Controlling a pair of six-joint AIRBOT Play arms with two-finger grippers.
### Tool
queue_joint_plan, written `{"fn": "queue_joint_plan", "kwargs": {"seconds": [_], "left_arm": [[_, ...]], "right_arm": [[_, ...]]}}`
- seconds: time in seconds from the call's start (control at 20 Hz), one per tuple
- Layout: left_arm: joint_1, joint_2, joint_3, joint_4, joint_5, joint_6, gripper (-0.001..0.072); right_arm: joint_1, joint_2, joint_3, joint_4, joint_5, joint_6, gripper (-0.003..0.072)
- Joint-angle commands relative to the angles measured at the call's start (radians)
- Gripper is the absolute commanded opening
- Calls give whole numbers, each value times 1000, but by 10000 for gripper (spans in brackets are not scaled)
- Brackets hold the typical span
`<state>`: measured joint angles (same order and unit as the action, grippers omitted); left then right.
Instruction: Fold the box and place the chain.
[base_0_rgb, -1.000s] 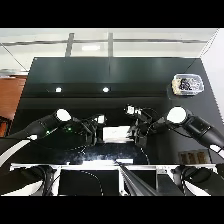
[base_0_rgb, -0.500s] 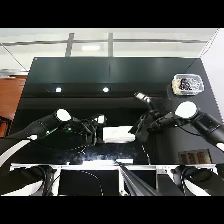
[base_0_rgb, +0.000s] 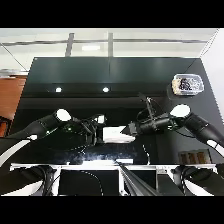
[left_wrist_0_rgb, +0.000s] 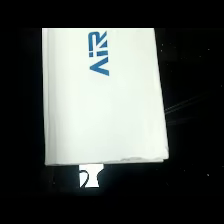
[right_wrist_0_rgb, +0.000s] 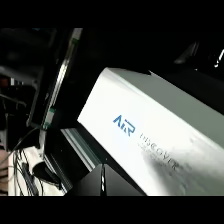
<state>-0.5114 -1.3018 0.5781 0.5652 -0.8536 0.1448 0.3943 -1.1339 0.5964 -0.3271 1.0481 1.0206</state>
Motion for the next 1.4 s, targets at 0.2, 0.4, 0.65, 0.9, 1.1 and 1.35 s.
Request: {"fn": "queue_joint_plan", "kwargs": {"seconds": [0.2,0.4,0.65,0.9,1.1,1.35], "left_arm": [[0,0,1,0,0,0,402],[0,0,1,0,0,0,402],[0,0,1,0,0,0,402],[0,0,1,0,0,0,402],[0,0,1,0,0,1,402],[4,31,1,9,-21,-28,529]], "right_arm": [[27,-102,-5,-18,-44,19,26],[27,-116,-5,-51,-70,19,26],[27,-117,-5,-72,-88,19,26],[27,-117,-5,-77,-93,19,26],[22,-115,16,-77,-22,-31,26],[-89,-27,161,-137,211,17,26]]}}
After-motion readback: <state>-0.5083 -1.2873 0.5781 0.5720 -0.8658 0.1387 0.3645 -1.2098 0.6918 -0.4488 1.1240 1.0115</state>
